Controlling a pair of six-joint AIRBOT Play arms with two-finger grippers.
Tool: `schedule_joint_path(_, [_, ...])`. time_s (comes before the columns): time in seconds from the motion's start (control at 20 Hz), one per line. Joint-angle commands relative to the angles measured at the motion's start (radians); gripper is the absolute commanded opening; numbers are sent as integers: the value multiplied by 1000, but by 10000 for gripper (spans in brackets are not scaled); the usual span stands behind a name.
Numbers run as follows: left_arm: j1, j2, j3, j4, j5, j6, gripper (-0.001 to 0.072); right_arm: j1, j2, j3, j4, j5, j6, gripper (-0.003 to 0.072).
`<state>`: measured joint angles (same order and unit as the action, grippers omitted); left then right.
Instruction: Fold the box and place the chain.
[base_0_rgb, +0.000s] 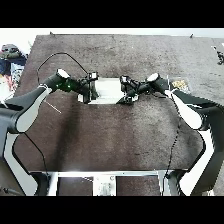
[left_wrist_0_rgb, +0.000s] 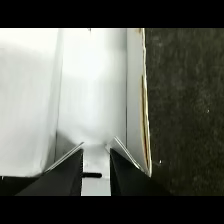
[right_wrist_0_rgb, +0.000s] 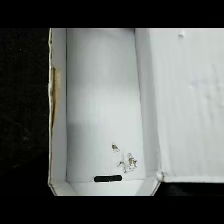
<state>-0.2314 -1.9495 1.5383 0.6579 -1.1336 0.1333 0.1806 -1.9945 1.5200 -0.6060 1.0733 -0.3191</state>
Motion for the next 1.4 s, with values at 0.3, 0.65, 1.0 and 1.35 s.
schedule_joint_path(0.3, [0, -3, 0, -29, 0, 6, 602, 0, 0, 1, 1, 0, 1, 406])
schedule_joint_path(0.65, [29, -3, 0, -6, 18, -5, 224, 0, 0, 1, 1, 0, 1, 406])
schedule_joint_path(1.0, [86, 15, 12, -12, -92, -14, 10, 0, 0, 1, 1, 0, 1, 406])
schedule_joint_path(1.35, [169, 178, 13, 14, -22, -446, 4, 0, 0, 1, 1, 0, 1, 405])
